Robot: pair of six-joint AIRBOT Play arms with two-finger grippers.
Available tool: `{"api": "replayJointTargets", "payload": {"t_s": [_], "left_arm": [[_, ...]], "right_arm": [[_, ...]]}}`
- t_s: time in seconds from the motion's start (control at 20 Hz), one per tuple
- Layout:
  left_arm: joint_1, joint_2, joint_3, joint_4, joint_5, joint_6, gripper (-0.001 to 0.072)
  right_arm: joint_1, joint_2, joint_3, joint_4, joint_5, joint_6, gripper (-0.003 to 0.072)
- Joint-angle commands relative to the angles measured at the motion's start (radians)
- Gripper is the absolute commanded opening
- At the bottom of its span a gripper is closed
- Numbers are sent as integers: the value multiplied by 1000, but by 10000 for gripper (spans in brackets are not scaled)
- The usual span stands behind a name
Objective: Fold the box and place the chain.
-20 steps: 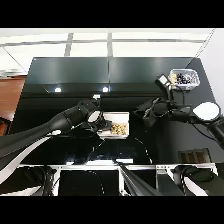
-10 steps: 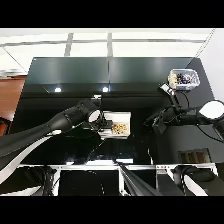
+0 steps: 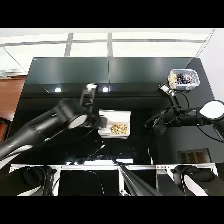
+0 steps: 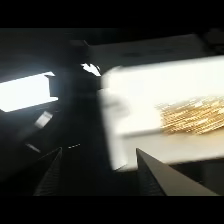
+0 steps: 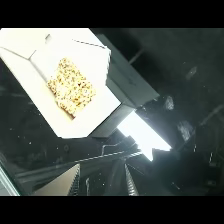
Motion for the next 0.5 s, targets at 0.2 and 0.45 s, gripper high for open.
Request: {"api": "replayJointTargets", "payload": {"t_s": [0.2, 0.45], "left_arm": [[377, 432, -347, 6, -64, 96, 534], [753, 410, -504, -972, 114, 1356, 695]], "right_arm": [[0, 1, 1, 0, -44, 0, 338], [0, 1, 1, 0, -47, 0, 338]]}}
